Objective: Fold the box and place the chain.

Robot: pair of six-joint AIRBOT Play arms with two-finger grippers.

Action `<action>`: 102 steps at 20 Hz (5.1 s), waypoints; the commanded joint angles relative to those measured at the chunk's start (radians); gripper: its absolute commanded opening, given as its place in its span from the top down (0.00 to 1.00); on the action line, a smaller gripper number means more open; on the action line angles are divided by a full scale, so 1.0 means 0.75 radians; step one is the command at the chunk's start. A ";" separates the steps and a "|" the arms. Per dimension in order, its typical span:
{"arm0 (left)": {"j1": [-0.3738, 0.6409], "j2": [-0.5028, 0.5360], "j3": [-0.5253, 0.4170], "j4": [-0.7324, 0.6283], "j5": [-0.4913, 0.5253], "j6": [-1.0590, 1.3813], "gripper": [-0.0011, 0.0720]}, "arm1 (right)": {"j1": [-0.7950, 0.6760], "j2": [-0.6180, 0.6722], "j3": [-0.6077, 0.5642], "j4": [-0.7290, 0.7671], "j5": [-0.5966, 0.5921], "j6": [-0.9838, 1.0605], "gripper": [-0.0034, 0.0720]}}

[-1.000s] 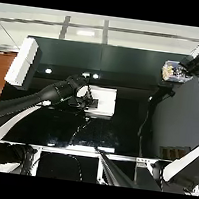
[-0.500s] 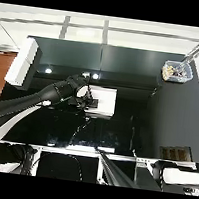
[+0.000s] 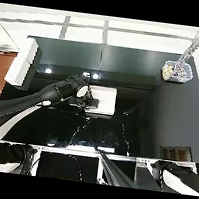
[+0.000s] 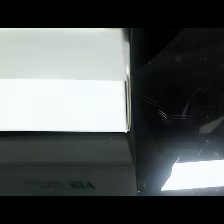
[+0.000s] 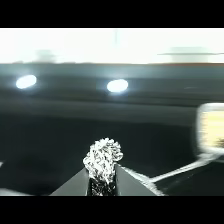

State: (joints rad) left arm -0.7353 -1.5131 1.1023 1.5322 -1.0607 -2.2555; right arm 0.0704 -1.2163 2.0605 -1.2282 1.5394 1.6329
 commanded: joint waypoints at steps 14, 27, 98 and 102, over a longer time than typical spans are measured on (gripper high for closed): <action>0.001 0.000 0.001 0.001 0.007 0.001 0.95 | 0.578 0.032 -0.759 0.370 -0.279 -0.085 0.93; 0.001 0.000 0.001 0.001 0.007 0.000 0.95 | 0.510 -0.030 -1.311 0.385 -0.740 -0.089 0.41; 0.001 0.000 0.001 0.001 0.007 0.001 0.95 | 0.533 0.123 -1.423 0.545 -0.756 -0.063 0.93; 0.001 0.000 0.001 0.001 0.007 0.001 0.95 | 0.583 0.020 -1.423 0.526 -0.810 -0.062 0.93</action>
State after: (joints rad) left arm -0.7353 -1.5135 1.1023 1.5322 -1.0557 -2.2551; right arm 0.4850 -1.1530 1.0031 -0.8318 0.9672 1.5845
